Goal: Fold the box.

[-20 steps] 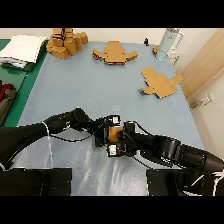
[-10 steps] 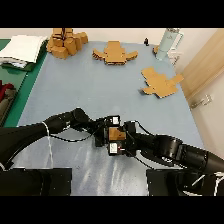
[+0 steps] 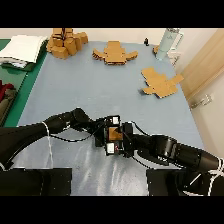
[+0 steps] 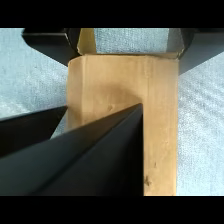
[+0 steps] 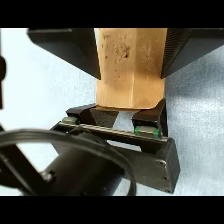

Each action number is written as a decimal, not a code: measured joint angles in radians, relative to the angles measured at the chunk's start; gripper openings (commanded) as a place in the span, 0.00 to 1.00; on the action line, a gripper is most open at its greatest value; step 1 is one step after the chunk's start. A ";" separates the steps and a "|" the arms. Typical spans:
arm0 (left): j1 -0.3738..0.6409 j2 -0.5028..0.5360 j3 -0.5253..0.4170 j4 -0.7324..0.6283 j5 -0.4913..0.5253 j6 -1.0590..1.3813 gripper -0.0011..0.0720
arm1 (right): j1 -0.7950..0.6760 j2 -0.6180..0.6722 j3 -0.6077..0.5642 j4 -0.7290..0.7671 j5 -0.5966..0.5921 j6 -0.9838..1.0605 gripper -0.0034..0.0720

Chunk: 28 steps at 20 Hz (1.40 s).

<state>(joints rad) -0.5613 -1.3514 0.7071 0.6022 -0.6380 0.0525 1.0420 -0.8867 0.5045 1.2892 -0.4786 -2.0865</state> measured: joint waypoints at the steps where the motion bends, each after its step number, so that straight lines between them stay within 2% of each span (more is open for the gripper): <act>1: 0.000 0.000 0.000 0.000 0.000 0.000 0.72 | 0.000 -0.002 0.000 -0.003 0.000 0.000 0.82; 6: 0.000 0.000 0.000 0.000 0.000 0.000 0.72 | 0.000 -0.020 -0.002 -0.011 0.006 0.000 0.80; 7: 0.000 0.000 0.000 0.000 0.000 0.000 0.72 | 0.000 -0.024 -0.002 -0.014 0.007 0.000 0.71; 9: 0.000 0.000 0.000 0.000 0.000 0.000 0.72 | 0.000 -0.028 -0.002 -0.022 0.007 0.000 0.71; 10: 0.000 0.000 0.000 0.000 0.000 0.000 0.72 | 0.000 -0.029 -0.002 -0.026 0.007 0.000 0.64; 13: 0.000 0.000 0.000 0.000 0.000 0.000 0.72 | 0.000 -0.031 -0.002 -0.034 0.008 0.000 0.60; 14: 0.000 0.000 0.000 0.000 0.000 0.000 0.72 | 0.000 -0.031 -0.002 -0.037 0.008 0.000 0.48; 15: 0.000 0.000 0.000 0.000 0.000 0.000 0.72 | 0.000 -0.030 -0.002 -0.037 0.008 0.000 0.45; 20: 0.000 0.000 0.000 0.000 0.000 -0.001 0.72 | 0.000 -0.013 -0.002 -0.038 0.006 0.000 0.43; 23: 0.000 0.000 0.000 -0.001 0.000 -0.001 0.72 | 0.000 -0.002 -0.002 -0.040 0.006 0.000 0.34; 28: 0.000 0.000 0.000 0.000 0.000 -0.001 0.72 | 0.000 0.009 0.000 -0.043 0.006 0.000 0.34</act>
<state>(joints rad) -0.5613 -1.3514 0.7071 0.6018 -0.6376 0.0513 1.0416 -0.8780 0.5041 1.2461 -0.4728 -2.0865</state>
